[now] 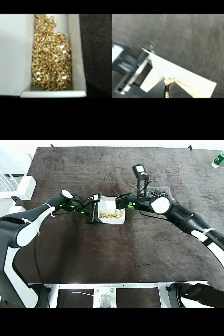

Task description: Fold the box and place the chain.

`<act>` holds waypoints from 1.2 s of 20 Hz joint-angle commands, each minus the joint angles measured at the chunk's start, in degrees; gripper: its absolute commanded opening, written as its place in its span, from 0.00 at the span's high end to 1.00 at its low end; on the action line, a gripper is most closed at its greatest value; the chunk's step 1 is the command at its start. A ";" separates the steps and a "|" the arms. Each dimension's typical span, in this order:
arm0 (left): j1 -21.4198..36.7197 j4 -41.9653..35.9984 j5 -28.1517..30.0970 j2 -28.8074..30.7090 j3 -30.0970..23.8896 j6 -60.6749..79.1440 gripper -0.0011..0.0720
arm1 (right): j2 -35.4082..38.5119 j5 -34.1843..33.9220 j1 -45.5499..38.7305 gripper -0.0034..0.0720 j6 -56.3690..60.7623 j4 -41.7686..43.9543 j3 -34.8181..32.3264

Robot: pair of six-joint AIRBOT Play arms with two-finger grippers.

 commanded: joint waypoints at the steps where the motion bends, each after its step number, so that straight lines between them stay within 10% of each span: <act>1: 0.02 0.00 0.02 0.02 0.02 0.00 0.33 | -3.65 0.26 0.07 0.41 -0.09 -2.14 0.09; 4: 0.00 0.00 0.02 0.02 0.02 0.00 0.33 | -1.07 1.79 -0.90 0.26 -0.07 -6.40 0.35; 10: 0.00 0.00 0.02 0.02 0.02 0.00 0.33 | 5.60 -3.26 -10.05 0.49 -9.92 -6.21 2.45; 15: 0.02 0.00 0.02 0.02 0.02 0.00 0.33 | -4.48 13.46 -17.42 0.54 -42.80 22.97 11.52; 24: 0.02 0.00 0.02 0.02 0.02 0.00 0.33 | -20.17 30.60 -17.22 0.54 -52.13 23.28 20.72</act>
